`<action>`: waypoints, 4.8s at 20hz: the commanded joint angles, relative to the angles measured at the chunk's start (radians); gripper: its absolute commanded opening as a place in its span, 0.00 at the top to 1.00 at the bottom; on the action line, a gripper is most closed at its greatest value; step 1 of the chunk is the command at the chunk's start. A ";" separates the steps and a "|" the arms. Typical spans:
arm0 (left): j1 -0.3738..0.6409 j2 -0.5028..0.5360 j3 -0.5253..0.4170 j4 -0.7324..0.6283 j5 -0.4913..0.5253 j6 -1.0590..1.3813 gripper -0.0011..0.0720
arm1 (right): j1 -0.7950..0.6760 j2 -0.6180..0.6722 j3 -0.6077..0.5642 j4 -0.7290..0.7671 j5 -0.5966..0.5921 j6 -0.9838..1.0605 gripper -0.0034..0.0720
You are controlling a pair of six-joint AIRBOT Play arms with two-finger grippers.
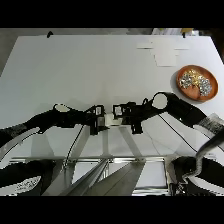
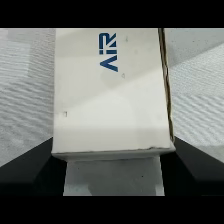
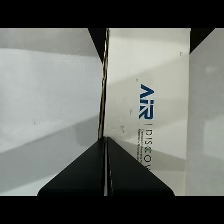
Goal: Fold the box and place the chain.
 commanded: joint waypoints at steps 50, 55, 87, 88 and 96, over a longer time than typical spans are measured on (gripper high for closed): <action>0.000 0.000 0.001 -0.002 -0.002 -0.003 0.89 | -0.557 0.340 -0.220 -0.615 0.506 1.411 0.93; 0.001 0.002 0.001 -0.002 -0.002 -0.004 0.95 | -0.557 0.340 -0.220 -0.615 0.506 1.411 0.93; 0.776 0.646 -0.061 1.274 -0.165 -1.744 0.77 | -0.557 0.340 -0.219 -0.615 0.506 1.411 0.93; 0.776 0.633 -0.061 1.275 -0.167 -1.744 0.78 | -0.557 0.340 -0.220 -0.615 0.506 1.411 0.93; 0.776 0.572 -0.064 1.278 -0.180 -1.744 0.39 | -0.557 0.340 -0.220 -0.614 0.506 1.411 0.93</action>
